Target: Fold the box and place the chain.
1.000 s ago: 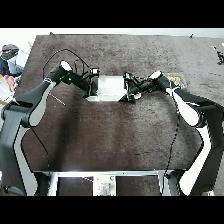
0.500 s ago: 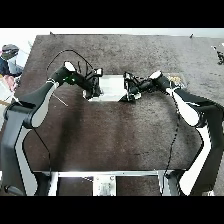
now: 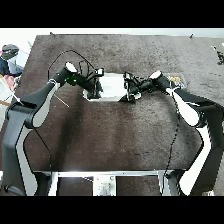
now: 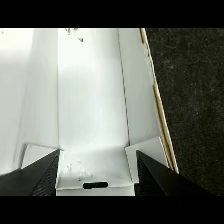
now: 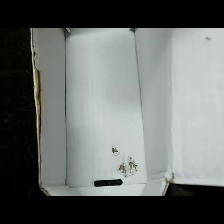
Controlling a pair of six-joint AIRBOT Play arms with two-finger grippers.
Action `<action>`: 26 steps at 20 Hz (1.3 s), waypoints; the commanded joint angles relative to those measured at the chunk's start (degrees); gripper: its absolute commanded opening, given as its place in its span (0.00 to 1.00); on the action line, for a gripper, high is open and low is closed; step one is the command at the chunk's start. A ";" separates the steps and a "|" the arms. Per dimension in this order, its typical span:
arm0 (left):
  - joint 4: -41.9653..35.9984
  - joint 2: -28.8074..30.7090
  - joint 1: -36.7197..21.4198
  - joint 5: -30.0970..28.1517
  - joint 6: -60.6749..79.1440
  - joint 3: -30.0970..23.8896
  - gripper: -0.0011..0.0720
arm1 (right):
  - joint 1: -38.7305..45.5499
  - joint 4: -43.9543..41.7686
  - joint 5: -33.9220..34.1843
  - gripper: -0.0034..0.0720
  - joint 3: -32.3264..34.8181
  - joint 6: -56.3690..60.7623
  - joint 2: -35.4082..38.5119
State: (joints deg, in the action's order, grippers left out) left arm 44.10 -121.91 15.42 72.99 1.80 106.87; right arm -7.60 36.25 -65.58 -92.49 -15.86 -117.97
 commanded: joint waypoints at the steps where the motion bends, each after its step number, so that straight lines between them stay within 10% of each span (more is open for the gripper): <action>1: 0.02 0.09 -1.29 0.52 -3.08 0.11 0.79 | -0.07 -0.04 -0.02 0.63 0.00 0.00 -0.02; 4: -0.09 0.20 -2.51 2.82 -3.43 0.20 0.78 | -0.07 -0.04 0.00 0.63 0.00 0.00 -0.02; 7: -0.94 0.61 -4.11 5.53 -3.34 0.22 0.29 | -0.07 -0.04 0.00 0.63 0.00 0.00 -0.02; 9: -4.00 1.55 -5.20 8.22 -3.32 0.22 0.29 | -0.07 -0.07 -0.02 0.63 0.00 0.02 -0.02; 11: -6.88 2.60 -6.01 12.17 -3.32 1.38 0.03 | -0.07 -0.07 0.00 0.63 0.00 0.00 -0.02; 19: -5.29 9.70 -9.86 1.70 -40.26 3.78 0.03 | -0.07 -0.04 0.00 0.63 0.00 0.00 -0.02; 26: 8.26 9.40 -15.56 3.98 -56.52 3.15 0.03 | -0.07 -0.04 0.00 0.63 0.00 0.00 -0.02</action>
State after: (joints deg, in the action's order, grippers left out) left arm 47.46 -112.62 1.56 76.47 -46.44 110.41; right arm -7.62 36.23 -65.58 -92.49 -15.88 -117.97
